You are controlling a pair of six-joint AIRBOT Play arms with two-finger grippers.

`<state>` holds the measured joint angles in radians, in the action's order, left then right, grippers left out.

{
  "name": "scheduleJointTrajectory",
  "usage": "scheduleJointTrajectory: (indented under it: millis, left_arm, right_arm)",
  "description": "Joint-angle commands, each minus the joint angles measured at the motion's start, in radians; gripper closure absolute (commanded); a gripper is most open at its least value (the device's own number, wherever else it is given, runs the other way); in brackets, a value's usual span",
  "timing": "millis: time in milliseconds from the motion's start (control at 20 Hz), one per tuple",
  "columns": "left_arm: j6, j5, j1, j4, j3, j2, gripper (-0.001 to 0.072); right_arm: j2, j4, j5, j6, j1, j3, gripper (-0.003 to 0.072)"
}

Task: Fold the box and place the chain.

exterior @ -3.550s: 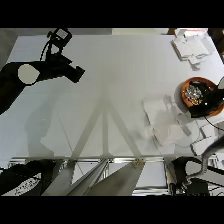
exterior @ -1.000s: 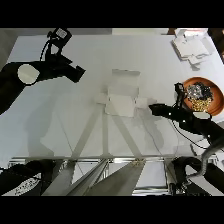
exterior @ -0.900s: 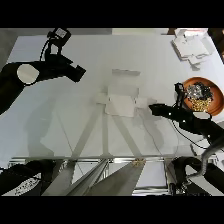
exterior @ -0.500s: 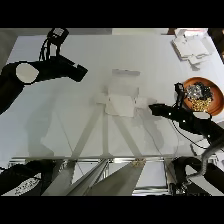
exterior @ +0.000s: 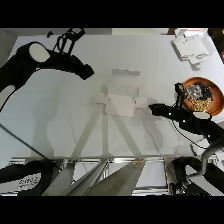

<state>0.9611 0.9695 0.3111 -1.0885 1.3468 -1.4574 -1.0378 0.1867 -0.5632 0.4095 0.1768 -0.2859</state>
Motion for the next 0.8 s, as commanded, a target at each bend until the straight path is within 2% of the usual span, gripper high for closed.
scheduleJointTrajectory:
  millis: [0, 100, 350, 550, 750]
  left_arm:
    - [-0.165, 0.196, 0.000, 0.226, 0.171, -0.196, 0.0053]
    - [-0.206, 0.218, 0.004, 0.314, 0.242, -0.293, 0.0053]
    - [-0.251, 0.277, 0.023, 0.369, 0.360, -0.477, 0.0053]
    - [-0.283, 0.216, 0.041, 0.354, 0.362, -0.510, 0.0054]
    - [-0.292, 0.220, 0.040, 0.349, 0.362, -0.521, 0.0057]
  right_arm:
    - [0.001, 0.000, 0.000, 0.000, -0.001, 0.000, 0.0676]
    - [0.001, 0.000, 0.000, 0.000, -0.001, 0.000, 0.0676]
    - [0.001, 0.000, 0.000, 0.000, -0.001, 0.000, 0.0676]
    - [0.001, 0.000, 0.000, 0.000, -0.001, 0.000, 0.0676]
    - [0.001, 0.000, 0.000, 0.000, -0.001, 0.000, 0.0676]
